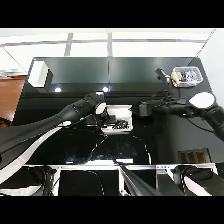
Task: Fold the box and place the chain.
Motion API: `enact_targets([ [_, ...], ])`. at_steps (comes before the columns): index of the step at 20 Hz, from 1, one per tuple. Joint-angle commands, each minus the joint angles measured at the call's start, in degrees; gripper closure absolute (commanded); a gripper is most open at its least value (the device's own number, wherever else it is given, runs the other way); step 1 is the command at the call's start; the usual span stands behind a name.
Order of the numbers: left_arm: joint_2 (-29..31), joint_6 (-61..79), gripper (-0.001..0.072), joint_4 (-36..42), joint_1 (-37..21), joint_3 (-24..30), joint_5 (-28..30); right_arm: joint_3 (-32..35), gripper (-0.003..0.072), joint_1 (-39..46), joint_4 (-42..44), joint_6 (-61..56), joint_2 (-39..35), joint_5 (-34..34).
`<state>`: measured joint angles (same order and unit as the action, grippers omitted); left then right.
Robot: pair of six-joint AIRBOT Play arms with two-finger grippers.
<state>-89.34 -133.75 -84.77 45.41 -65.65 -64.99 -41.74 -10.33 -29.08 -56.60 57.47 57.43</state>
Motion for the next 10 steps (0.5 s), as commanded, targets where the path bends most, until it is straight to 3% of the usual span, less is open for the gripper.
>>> enact_targets([
  [1,0.00,0.00,0.0680,-0.07,-0.04,-0.02,0.26,0.15,0.0393,11.34,-7.13,-0.44,-0.44,12.28],
  [4,0.00,0.00,0.0680,-0.48,-0.04,-0.02,0.76,0.22,0.0393,18.05,-11.32,0.33,-0.44,18.05],
  [9,0.07,0.02,0.0679,-0.33,-0.02,-3.08,-1.68,0.22,0.0393,18.78,-13.03,1.29,-0.44,18.14],
  [10,0.33,0.02,0.0640,-0.57,0.09,-4.59,-2.21,0.22,0.0393,18.78,-13.07,1.66,-0.44,17.90],
])
